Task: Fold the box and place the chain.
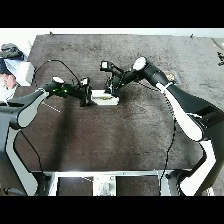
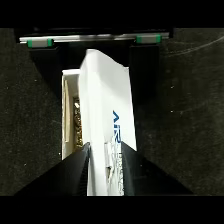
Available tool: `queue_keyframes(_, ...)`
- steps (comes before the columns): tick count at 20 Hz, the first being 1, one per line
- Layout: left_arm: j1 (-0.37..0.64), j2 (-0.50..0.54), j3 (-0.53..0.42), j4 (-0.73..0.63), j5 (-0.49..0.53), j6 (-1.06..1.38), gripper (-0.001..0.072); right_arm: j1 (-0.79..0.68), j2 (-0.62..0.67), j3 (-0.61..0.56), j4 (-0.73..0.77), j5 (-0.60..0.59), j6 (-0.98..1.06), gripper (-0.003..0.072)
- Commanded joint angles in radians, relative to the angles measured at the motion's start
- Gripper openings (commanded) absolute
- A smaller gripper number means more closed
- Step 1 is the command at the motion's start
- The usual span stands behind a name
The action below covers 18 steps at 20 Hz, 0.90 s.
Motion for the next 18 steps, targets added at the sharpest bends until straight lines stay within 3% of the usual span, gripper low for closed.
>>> queue_keyframes(1, 0.001, 0.001, 0.0, 0.0, -0.001, 0.002, 0.0346, 0.0, 0.002, 0.0, -0.01, 0.004, 0.001, 0.0212)
queue_keyframes(18, 0.0, 0.001, 0.0, 0.0, -0.001, 0.002, 0.0346, 0.008, -0.018, -0.001, -0.029, 0.068, 0.027, 0.021)
